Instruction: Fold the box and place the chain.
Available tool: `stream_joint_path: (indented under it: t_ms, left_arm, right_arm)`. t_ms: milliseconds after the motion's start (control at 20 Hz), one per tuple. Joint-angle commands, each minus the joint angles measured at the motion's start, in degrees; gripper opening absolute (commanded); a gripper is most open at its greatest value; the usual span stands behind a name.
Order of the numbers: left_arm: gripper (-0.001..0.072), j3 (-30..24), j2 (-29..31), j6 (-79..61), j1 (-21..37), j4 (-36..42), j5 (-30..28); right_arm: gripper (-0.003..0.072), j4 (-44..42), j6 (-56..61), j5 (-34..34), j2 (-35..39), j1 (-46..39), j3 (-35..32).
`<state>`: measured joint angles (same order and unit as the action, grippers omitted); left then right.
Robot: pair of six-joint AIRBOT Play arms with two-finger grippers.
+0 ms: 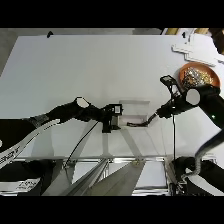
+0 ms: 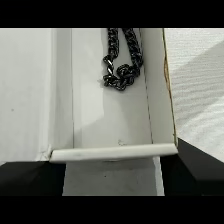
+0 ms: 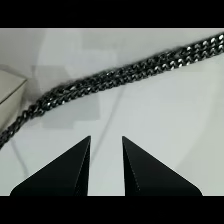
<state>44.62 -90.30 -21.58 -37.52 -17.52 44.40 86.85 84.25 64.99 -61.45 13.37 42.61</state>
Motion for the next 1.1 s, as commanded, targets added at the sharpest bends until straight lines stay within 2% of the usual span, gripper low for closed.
stream_joint_path:
  t_ms: [0, 450, 550, 1050]
  left_arm:
    - [0.0311, 0.04, 0.02, 0.0, 0.02, -0.02, 0.0]
    - [0.0311, 0.04, 0.02, 0.0, 0.02, -0.02, 0.0]
    - [0.0311, 0.04, 0.02, 0.0, 0.02, -0.02, 0.0]
    - [0.0311, 0.04, 0.02, 0.0, 0.02, -0.02, 0.0]
  right_arm:
    - [0.0224, 0.39, 0.9, -1.64, -4.28, -0.22, -0.04]
    - [0.0229, 0.37, 1.49, -7.23, -10.34, -0.22, -0.11]
    - [0.0302, 0.39, 1.49, -7.45, -11.58, -0.22, -0.13]
    - [0.0286, 0.37, 3.89, -11.19, -12.37, -0.22, -0.13]
